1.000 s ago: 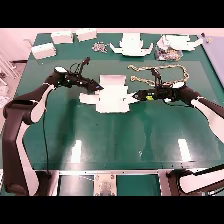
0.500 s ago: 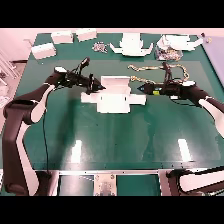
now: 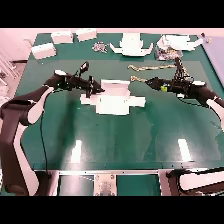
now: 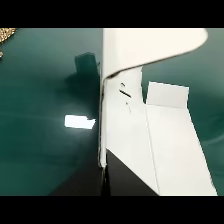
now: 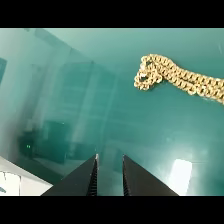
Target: Fold the box and place the chain.
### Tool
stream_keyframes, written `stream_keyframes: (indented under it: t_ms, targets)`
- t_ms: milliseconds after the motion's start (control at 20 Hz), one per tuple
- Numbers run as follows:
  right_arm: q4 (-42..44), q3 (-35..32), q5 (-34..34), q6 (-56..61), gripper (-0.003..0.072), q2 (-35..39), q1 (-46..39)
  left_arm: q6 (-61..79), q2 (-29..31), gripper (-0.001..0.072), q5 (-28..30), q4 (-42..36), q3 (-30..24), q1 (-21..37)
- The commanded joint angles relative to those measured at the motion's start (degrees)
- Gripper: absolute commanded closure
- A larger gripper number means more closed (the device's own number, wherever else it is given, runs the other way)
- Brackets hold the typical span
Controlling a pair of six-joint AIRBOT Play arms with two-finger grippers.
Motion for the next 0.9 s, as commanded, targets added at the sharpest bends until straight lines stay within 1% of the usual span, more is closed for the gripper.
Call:
stream_keyframes:
  t_ms: [0,150,300,500,850]
  targets:
    - [0.52,0.04,0.02,-0.83,0.0491,0.04,-0.20,4.94,2.56,0.0695,4.20,-2.62,-4.15,0.00]
    - [0.48,0.00,0.02,-0.85,0.0491,0.04,-0.20,9.29,4.02,0.0695,7.61,-4.85,-7.67,-0.76]
    - [0.46,-0.09,0.04,-0.85,0.0491,0.04,-0.20,12.35,4.00,0.0695,7.96,-4.72,-9.64,-1.99]
    - [0.46,-0.09,0.07,-0.85,0.0491,0.04,-0.20,14.62,3.76,0.0695,9.53,-3.98,-10.19,-2.84]
    - [0.26,-0.11,0.04,-0.90,0.0492,0.02,-0.20,15.13,3.41,0.0694,10.60,-2.60,-10.21,-2.95]
